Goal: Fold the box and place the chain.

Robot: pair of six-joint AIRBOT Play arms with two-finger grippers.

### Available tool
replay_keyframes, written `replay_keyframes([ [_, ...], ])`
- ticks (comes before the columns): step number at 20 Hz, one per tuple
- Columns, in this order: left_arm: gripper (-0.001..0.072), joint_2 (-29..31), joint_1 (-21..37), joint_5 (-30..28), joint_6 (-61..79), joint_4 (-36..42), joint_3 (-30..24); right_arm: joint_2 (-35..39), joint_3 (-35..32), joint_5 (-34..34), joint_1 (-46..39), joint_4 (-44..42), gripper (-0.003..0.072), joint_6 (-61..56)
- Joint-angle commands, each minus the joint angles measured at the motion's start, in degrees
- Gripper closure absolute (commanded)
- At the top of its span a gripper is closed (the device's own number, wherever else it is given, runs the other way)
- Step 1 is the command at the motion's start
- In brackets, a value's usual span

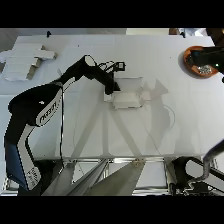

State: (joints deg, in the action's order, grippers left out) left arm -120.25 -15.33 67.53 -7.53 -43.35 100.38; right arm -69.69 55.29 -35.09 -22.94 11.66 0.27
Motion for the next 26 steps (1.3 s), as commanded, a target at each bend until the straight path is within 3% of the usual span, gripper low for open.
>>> replay_keyframes([
  [1,0.0702,-0.04,-0.04,0.00,0.02,-0.15,-0.02,0.04,0.04,-0.46,0.02,-3.96,0.0060,-0.13],
  [3,0.0702,-0.04,-0.04,0.00,0.02,-0.13,-0.02,0.04,0.07,-3.43,0.02,-3.96,0.0061,-3.96],
  [5,0.0702,-0.04,-0.04,0.00,0.02,-0.15,-0.02,0.04,0.04,-11.76,0.02,-3.91,0.0096,-6.45],
  [7,0.0702,-0.04,-0.04,0.00,0.02,-0.15,-0.02,0.04,0.04,-24.17,0.02,-2.08,0.0284,-6.38],
  [9,0.0702,-0.04,-0.04,0.00,0.02,-0.15,-0.02,0.04,0.04,-34.71,0.59,4.35,0.0288,-4.02],
  [10,0.0702,-0.04,-0.04,0.00,0.02,-0.15,-0.02,0.04,0.04,-36.04,1.57,9.22,0.0248,-1.95],
  [12,0.0702,-0.04,-0.04,0.00,0.02,-0.13,-0.02,0.02,0.04,-34.93,4.55,17.64,0.0034,0.02],
  [13,0.0702,-0.04,-0.04,0.00,0.02,-0.13,-0.02,0.02,0.04,-34.62,6.21,20.65,-0.0017,0.02],
  [22,0.0701,-0.04,-0.04,0.00,0.02,-0.15,-0.02,0.02,0.04,-35.93,16.85,17.22,-0.0034,0.02],
  [26,0.0701,-0.04,-0.04,0.00,0.02,-0.15,-0.02,-0.11,-0.61,-28.63,19.50,18.03,-0.0034,0.94],
])
